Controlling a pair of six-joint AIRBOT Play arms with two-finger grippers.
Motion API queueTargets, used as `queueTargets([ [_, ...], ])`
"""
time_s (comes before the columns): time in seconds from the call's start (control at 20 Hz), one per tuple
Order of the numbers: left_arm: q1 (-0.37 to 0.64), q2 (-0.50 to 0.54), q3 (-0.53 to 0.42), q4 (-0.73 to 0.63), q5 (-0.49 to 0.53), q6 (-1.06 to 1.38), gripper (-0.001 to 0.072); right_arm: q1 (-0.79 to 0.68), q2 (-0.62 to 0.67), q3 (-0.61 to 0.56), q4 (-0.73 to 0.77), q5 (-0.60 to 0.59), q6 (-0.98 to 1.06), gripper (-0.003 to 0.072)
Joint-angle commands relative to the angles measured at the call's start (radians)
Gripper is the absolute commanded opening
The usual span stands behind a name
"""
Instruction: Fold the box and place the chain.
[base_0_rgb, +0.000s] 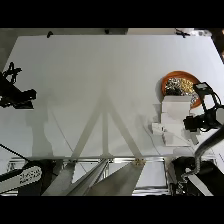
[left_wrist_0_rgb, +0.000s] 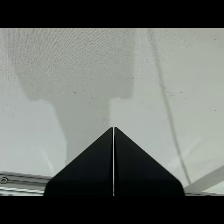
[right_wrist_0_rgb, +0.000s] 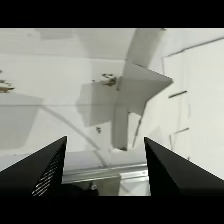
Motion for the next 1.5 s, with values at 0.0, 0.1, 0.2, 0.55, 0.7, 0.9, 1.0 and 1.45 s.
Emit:
queueTargets([
  [0.0,0.001,-0.001,0.0,0.0,0.0,0.0,0.0009,0.0,-0.02,-0.012,-0.05,0.021,0.044,0.0537],
  [0.1,0.001,0.0,0.0,0.0,0.0,0.0,0.0009,0.0,-0.034,-0.057,-0.05,-0.008,0.048,0.0537],
  [0.2,0.001,0.0,0.0,0.0,0.0,0.0,0.0009,0.0,-0.049,-0.105,-0.056,-0.061,0.054,0.0537],
  [0.55,0.001,0.0,0.0,0.0,0.0,0.0,0.0009,-0.1,-0.165,-0.134,-0.174,-0.147,0.134,0.0537],
  [0.7,0.001,0.0,0.0,0.0,0.0,0.0,0.0009,-0.185,-0.218,-0.134,-0.154,-0.175,0.133,0.0537],
  [0.9,0.001,0.0,0.0,0.0,0.0,0.0,0.0009,-0.244,-0.257,-0.134,-0.142,-0.18,0.132,0.0363],
  [1.0,0.001,0.0,0.0,0.0,0.0,0.0,0.0009,-0.26,-0.271,-0.134,-0.129,-0.179,0.125,0.0039],
  [1.45,0.001,-0.001,0.0,0.0,0.0,0.0,0.0009,-0.173,-0.19,-0.134,0.388,-0.417,-0.184,0.0006],
])
